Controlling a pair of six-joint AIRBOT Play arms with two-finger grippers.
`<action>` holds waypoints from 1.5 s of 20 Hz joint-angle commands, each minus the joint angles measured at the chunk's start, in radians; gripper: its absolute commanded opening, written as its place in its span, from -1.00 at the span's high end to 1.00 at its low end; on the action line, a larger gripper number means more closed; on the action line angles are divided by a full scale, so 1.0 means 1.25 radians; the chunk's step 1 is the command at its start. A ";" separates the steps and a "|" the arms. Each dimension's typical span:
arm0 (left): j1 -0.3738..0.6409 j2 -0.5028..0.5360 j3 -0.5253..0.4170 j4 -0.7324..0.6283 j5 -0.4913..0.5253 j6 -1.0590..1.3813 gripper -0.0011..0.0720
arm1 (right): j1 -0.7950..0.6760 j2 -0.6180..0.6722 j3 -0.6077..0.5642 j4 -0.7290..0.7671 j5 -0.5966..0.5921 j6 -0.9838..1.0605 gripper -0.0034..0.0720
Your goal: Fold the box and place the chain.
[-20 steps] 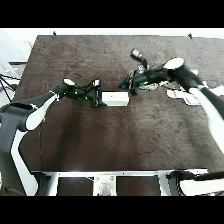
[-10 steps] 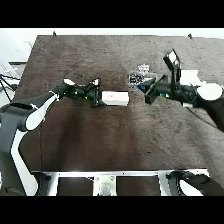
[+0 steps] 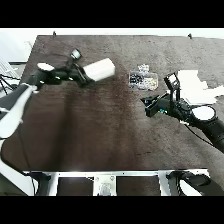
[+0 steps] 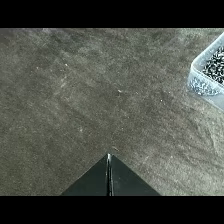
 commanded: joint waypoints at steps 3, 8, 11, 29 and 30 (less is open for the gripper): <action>0.208 0.116 -0.032 0.023 0.153 -0.214 0.93 | 0.000 0.002 -0.008 0.003 -0.006 0.019 0.89; 0.369 0.118 -0.097 0.026 0.255 -0.252 0.93 | 0.001 0.001 -0.009 0.003 -0.006 0.019 0.89; 0.421 0.090 -0.120 0.028 0.276 -0.252 0.92 | 0.001 0.001 -0.009 0.004 -0.009 0.020 0.89; 0.439 -0.111 -0.062 -0.209 0.309 0.073 0.92 | 0.001 -0.001 -0.009 0.045 -0.070 0.022 0.89; 0.439 -0.121 -0.058 -0.226 0.302 0.091 0.92 | 0.001 -0.001 -0.009 0.045 -0.072 0.022 0.89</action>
